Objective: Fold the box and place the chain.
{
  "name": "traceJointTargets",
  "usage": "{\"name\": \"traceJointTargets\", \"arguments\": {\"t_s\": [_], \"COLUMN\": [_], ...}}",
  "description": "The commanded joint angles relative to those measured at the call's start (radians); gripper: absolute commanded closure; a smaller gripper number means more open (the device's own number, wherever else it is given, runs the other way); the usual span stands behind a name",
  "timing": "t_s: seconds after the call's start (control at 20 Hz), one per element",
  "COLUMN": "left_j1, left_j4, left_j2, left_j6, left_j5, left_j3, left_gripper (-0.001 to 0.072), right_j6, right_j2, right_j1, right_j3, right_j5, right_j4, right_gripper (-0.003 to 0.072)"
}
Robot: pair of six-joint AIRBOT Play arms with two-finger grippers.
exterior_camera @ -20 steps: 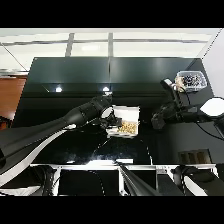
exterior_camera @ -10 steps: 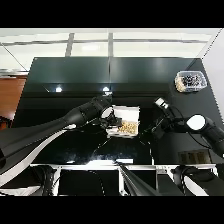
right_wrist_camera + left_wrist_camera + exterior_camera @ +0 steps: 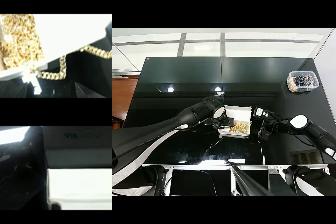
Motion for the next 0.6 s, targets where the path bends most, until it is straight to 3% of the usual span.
{"name": "traceJointTargets", "arguments": {"t_s": [0.0,0.45,0.5,0.55], "left_j1": [0.0,0.0,0.0,0.0], "left_j4": [0.0,0.0,0.0,0.0], "left_j2": [0.0,0.0,0.0,0.0], "left_j6": [0.0,0.0,0.0,0.0], "left_j5": [0.0,0.0,0.0,0.0], "left_j3": [0.0,0.0,0.0,0.0], "left_gripper": [0.0679,0.0679,0.0679,0.0679], "right_j6": [-0.138,-0.16,-0.16,-0.16], "right_j2": [-0.032,-0.085,-0.086,-0.086], "right_j1": [0.004,0.005,0.005,0.005], "right_j3": [-0.001,0.001,0.001,0.001], "right_j5": [-0.029,-0.045,-0.047,-0.047], "right_j4": [0.081,0.081,0.081,0.081], "right_gripper": [-0.0034,-0.0034,0.0049,0.0068]}}
